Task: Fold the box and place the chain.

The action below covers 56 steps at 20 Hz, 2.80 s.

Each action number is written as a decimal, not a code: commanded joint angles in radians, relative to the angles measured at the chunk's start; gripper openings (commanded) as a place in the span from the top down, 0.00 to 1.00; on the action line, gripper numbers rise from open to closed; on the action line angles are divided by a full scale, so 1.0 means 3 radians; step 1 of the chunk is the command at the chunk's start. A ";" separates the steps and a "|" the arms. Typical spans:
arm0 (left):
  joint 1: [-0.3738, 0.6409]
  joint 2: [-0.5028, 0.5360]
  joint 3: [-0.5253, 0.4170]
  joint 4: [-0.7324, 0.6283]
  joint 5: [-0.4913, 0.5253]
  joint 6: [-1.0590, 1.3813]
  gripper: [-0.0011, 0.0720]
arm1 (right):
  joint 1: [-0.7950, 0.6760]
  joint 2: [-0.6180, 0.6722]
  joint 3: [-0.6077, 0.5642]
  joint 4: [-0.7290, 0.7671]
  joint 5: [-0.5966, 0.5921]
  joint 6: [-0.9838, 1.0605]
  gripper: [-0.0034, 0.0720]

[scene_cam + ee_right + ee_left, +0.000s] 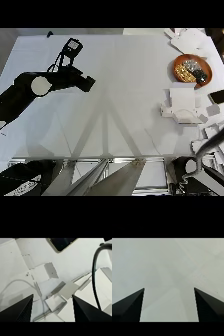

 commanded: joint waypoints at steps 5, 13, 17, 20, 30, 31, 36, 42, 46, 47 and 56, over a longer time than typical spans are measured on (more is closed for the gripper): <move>-0.0001 0.0000 0.0001 0.0000 0.0000 0.0001 0.03 | -0.0215 -0.0604 0.0000 0.0266 0.0058 -0.0301 0.16; -0.0001 0.0000 0.0001 0.0000 0.0000 0.0001 0.03 | -0.0251 -0.1199 0.0000 0.0242 0.0126 -0.0580 0.19; -0.0001 0.0000 0.0001 0.0000 0.0000 0.0001 0.03 | -0.0556 -0.1357 0.0000 0.0231 0.0163 -0.0646 0.19; -0.0001 0.0000 0.0001 0.0000 0.0000 0.0001 0.03 | -0.0835 -0.1442 0.0000 0.0646 0.0170 -0.0860 0.27; -0.0001 0.0000 0.0001 0.0000 0.0000 0.0001 0.03 | -0.0904 -0.1787 0.0000 0.0718 0.0056 -0.1338 0.30; -0.0001 0.0000 0.0001 0.0000 0.0000 0.0001 0.03 | -0.0904 -0.1835 0.0000 0.0718 0.0056 -0.1343 0.35; -0.0001 0.0000 0.0001 0.0000 -0.0001 0.0001 0.03 | -0.0904 -0.2056 -0.0001 0.0786 0.0093 -0.1417 0.36; -0.0001 0.0000 0.0001 0.0000 0.0000 0.0001 0.03 | -0.0904 -0.2220 -0.0001 0.0881 0.0248 -0.1423 0.61; -0.0001 0.0000 0.0001 0.0000 0.0000 0.0001 0.03 | -0.0904 -0.2246 -0.0003 0.0877 0.0247 -0.1429 0.72; -0.0001 0.0000 0.0001 0.0000 0.0000 0.0001 0.03 | -0.0904 -0.2262 -0.0003 0.0877 0.0248 -0.1429 0.72; -0.0001 0.0000 0.0001 0.0000 0.0000 0.0001 0.03 | -0.0876 -0.2316 -0.0033 0.0922 0.0345 -0.1502 0.94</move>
